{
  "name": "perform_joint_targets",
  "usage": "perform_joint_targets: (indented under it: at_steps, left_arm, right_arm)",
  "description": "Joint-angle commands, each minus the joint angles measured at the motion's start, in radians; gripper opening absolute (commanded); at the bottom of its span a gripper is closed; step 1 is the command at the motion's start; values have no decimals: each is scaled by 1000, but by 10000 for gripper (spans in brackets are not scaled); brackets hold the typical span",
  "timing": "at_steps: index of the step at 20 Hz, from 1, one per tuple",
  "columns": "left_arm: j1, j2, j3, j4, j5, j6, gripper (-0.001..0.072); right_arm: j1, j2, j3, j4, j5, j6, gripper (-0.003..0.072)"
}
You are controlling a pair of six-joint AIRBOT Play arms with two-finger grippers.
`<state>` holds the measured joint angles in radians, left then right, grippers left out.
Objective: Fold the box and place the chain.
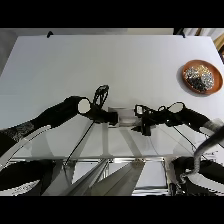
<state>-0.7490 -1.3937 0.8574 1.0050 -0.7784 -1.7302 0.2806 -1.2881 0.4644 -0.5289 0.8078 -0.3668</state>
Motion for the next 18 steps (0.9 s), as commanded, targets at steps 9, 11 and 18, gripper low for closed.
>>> perform_joint_targets:
  at_steps: [9,11,18]
  left_arm:
    - [-82,-19,57,187,-22,-239,455]
    - [-88,-34,57,188,-27,-269,454]
    - [-114,-57,57,193,-3,-324,217]
  right_arm:
    - [1,0,0,-1,0,0,458]
    - [1,0,0,-1,0,0,458]
    - [1,0,0,-1,0,0,458]
